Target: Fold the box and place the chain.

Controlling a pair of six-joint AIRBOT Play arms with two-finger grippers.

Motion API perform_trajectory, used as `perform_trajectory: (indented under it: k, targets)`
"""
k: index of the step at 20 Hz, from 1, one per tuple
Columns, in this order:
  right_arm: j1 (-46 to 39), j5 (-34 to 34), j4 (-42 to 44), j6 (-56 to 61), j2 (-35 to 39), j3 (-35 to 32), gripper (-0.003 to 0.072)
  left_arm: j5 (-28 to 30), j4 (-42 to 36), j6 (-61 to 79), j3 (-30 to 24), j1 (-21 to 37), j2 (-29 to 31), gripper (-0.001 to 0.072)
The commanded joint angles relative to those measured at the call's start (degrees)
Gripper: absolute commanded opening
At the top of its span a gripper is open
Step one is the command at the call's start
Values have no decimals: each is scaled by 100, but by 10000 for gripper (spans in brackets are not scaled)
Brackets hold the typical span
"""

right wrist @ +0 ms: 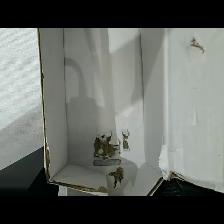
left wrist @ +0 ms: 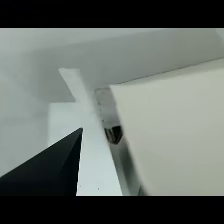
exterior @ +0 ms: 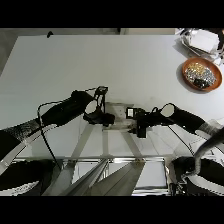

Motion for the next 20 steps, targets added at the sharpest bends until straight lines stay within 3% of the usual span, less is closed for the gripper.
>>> perform_trajectory:
  k: [1, 8, 10, 20]
  targets:
    - [4, 0, -2, -11, -4, -2, 320, -201, 157, -455, 7, -74, -2, 440]
    - [4, -2, -2, -11, -4, -2, 320, 286, 249, -1150, 7, -153, -37, 424]
    - [4, 0, -2, -11, -4, -2, 320, 262, 264, -1156, 7, -181, -111, 357]
    - [4, 0, -2, -9, -4, -2, 320, 240, 483, -1176, 7, -365, -494, 341]
